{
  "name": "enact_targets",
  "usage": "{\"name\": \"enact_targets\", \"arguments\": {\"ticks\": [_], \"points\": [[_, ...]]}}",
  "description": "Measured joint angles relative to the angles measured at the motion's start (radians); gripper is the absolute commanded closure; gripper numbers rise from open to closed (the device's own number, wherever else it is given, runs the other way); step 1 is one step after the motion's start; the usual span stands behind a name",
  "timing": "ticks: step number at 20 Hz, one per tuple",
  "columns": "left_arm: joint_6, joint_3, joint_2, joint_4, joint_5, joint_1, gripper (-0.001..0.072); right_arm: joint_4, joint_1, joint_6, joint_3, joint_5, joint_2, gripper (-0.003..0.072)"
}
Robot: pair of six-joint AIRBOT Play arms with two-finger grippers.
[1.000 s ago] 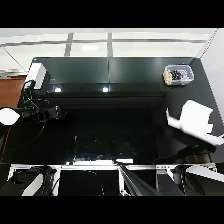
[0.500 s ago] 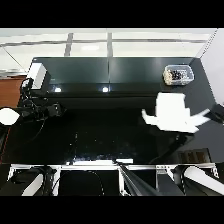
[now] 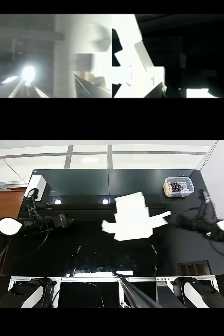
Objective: Fold the box and place the chain.
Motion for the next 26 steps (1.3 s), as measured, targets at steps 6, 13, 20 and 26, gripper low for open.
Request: {"name": "enact_targets", "arguments": {"ticks": [6, 13, 20, 26], "points": [[0.210, 0.148, -0.283, -0.268, -0.140, -0.021, 0.0007, 0.085, 0.330, -0.008, -0.155, -0.264, 0.036, 0.0671], [0.322, 0.365, -0.667, -0.463, -0.331, -0.058, 0.0007, 0.104, 0.434, -0.003, -0.183, -0.332, 0.042, 0.0671], [0.359, 0.514, -0.874, -0.489, -0.470, -0.173, 0.0088, 0.107, 0.445, 0.001, -0.186, -0.334, 0.042, 0.0671], [0.443, 0.561, -0.930, -0.433, -0.604, -0.209, 0.0378, 0.107, 0.446, 0.000, -0.186, -0.332, 0.042, 0.0671]]}}
